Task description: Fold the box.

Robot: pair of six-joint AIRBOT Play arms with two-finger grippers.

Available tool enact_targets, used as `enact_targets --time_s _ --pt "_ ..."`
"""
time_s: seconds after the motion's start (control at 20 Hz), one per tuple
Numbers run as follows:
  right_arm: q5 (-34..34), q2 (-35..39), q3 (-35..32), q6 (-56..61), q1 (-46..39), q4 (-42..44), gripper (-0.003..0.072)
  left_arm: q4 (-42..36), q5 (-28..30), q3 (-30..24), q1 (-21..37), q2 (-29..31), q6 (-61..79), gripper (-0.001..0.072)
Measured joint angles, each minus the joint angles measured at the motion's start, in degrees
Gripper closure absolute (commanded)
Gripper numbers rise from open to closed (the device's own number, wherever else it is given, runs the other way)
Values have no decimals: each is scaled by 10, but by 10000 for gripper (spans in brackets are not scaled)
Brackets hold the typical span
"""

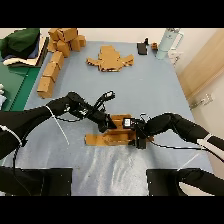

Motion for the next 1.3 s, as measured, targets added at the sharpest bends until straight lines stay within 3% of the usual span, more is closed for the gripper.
enact_targets --time_s 1.3 --pt "10 -1 -5 -2 0 -2 139 0 6 0 0 0 -1 695"
